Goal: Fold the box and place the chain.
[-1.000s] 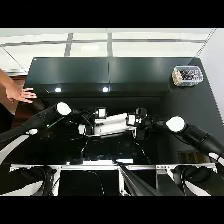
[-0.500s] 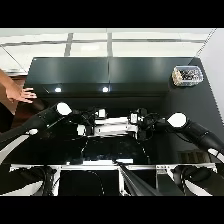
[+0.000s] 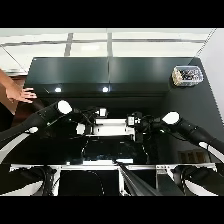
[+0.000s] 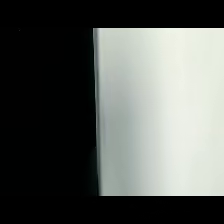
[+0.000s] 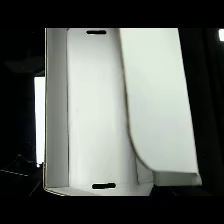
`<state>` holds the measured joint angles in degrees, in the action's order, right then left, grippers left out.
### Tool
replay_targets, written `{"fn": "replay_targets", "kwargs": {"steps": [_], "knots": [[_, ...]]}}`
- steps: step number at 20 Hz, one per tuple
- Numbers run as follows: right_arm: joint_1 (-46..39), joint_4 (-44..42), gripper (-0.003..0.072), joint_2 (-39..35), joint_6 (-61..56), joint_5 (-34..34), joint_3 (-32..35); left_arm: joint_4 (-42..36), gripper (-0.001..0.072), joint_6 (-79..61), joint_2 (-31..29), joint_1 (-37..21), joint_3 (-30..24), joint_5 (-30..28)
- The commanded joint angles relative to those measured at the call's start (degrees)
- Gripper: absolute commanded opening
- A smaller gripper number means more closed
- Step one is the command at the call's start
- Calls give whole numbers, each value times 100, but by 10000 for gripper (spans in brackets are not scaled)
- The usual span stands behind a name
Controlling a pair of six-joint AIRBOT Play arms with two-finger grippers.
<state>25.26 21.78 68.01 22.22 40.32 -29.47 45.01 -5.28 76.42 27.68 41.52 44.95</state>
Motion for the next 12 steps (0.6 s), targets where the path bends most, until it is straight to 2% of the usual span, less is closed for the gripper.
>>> {"fn": "replay_targets", "kwargs": {"steps": [1,8,12], "knots": [[-2,-39,705,160,68,-48,-4,149,26,201,-4,2,35,72],[0,9,705,337,-216,-162,-85,149,26,201,-4,7,35,76],[103,516,705,511,-730,-136,-275,149,26,201,-4,7,35,74]]}}
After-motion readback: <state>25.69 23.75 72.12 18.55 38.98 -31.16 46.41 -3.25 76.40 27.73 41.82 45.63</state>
